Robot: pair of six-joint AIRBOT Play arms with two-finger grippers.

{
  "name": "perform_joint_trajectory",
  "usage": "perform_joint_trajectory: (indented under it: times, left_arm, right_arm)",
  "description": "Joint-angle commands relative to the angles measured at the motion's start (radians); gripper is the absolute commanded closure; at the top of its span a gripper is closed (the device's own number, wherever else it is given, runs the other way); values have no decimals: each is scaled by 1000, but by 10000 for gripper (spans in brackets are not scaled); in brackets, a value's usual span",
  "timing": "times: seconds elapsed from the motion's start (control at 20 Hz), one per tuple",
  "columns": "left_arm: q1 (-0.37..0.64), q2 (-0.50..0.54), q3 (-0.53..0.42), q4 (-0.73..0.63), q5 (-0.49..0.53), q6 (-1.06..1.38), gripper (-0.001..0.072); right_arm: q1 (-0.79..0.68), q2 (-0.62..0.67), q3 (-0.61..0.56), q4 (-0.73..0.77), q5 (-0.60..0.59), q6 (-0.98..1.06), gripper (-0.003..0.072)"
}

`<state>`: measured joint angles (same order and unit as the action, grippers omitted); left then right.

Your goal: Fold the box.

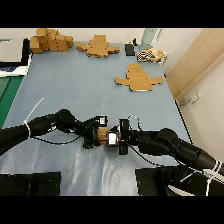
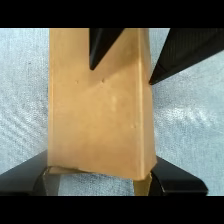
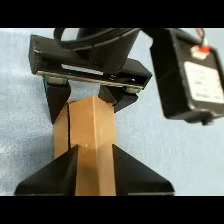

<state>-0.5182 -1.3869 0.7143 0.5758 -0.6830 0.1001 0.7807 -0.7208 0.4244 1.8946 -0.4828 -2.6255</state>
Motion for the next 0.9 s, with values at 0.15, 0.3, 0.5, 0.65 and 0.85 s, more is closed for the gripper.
perform_joint_trajectory:
  times: [0.15,0.3,0.5,0.65,0.85]
  left_arm:
    - [0,1,0,0,0,0,203]
    - [0,1,0,0,0,0,203]
    - [0,1,0,0,0,0,203]
    - [0,1,0,0,0,0,203]
    - [0,1,0,0,0,0,203]
  right_arm:
    - [1,-35,0,14,18,0,482]
    - [1,-41,-2,52,-14,0,492]
    - [1,-56,-2,69,-57,0,499]
    - [8,-92,-2,88,-56,0,521]
    - [32,-105,-2,89,-50,0,525]
